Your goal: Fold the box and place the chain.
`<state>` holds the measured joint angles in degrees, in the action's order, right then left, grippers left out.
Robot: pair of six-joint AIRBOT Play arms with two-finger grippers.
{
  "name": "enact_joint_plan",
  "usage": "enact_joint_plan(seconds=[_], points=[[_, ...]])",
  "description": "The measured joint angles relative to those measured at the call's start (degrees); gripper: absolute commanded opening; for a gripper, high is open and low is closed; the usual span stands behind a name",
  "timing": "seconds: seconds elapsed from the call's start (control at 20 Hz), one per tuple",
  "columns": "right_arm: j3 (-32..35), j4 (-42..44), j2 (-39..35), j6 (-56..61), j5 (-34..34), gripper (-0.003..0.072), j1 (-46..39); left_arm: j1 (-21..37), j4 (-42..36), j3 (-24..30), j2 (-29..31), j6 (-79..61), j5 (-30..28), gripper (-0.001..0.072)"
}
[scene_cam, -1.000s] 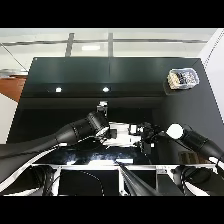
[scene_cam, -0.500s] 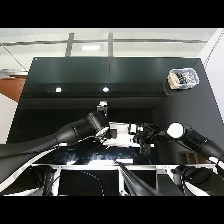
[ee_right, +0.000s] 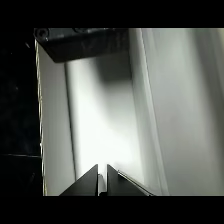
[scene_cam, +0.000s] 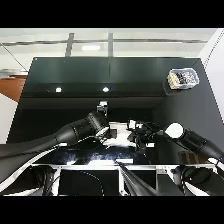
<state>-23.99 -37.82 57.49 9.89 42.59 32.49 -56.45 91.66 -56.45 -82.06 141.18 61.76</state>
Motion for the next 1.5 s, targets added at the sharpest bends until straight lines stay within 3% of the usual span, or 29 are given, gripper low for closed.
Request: enact_joint_plan(seconds=[0.9, 1.0, 1.05, 1.1, 1.2, 1.25, 1.5], points=[[0.00, 0.74, 0.00, 0.20, -2.34, 0.0073, 0.81, 0.00, -0.17, 0.00, 0.00, 0.07, -0.15, 0.0034], [0.00, 0.81, 0.00, 0.22, -2.45, 0.0251, 0.81, 0.00, -0.17, 0.00, 0.00, 0.02, -0.15, 0.0034], [0.00, 0.96, 0.00, 0.20, -2.56, 0.0221, 0.81, 0.00, -0.17, 0.00, 0.00, 0.00, -0.22, 0.0034], [0.00, 0.92, 0.00, 0.20, -2.75, 0.0052, 0.81, 0.02, -0.20, 0.00, 0.00, 0.02, -0.22, 0.0034], [0.00, 0.79, 0.00, 0.39, -3.19, 0.0159, 0.81, 0.00, -0.20, 0.00, 0.00, 0.04, -0.22, 0.0034], [0.00, 0.85, 0.00, 0.39, -3.26, 0.0031, 0.81, 0.00, -0.20, 0.00, -0.02, 0.04, -0.22, 0.0034], [-0.57, 0.76, -0.68, 2.08, -2.80, 0.0032, -1.60, 0.00, -0.22, 0.00, -0.02, 0.17, -0.63, 0.0034]])
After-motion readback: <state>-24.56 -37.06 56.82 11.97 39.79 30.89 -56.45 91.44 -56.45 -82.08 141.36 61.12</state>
